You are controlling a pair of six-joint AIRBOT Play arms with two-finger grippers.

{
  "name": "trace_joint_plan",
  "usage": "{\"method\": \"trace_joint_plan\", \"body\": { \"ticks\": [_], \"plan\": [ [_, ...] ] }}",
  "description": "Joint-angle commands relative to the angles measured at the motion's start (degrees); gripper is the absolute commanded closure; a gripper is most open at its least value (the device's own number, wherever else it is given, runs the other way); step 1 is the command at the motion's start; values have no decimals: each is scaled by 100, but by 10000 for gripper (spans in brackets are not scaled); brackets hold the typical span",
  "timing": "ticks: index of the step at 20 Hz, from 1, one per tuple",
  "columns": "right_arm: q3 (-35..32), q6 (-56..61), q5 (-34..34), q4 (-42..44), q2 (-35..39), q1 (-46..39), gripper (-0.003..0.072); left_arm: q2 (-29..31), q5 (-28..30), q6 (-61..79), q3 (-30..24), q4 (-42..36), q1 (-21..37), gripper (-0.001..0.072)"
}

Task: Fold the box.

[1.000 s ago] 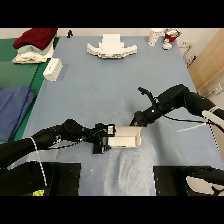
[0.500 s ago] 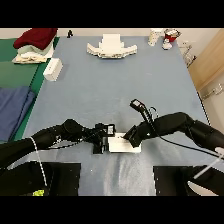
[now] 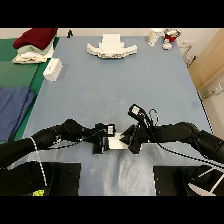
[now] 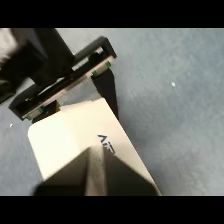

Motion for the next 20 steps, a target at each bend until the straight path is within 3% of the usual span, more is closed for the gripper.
{"method": "trace_joint_plan", "body": {
  "ticks": [1,3,8,14,20],
  "plan": [
    [267,-804,-511,-321,33,39,293,4,2,2,4,2,-2,190],
    [269,-1034,-579,-638,31,39,153,4,2,2,4,2,-2,190],
    [238,-1545,-575,-927,35,302,156,4,2,2,4,2,-2,190],
    [-501,-2184,1113,-1075,363,970,156,4,2,2,4,2,-2,190],
    [-581,-2181,1176,-1410,168,990,156,4,2,2,4,2,-2,190]
  ]
}}
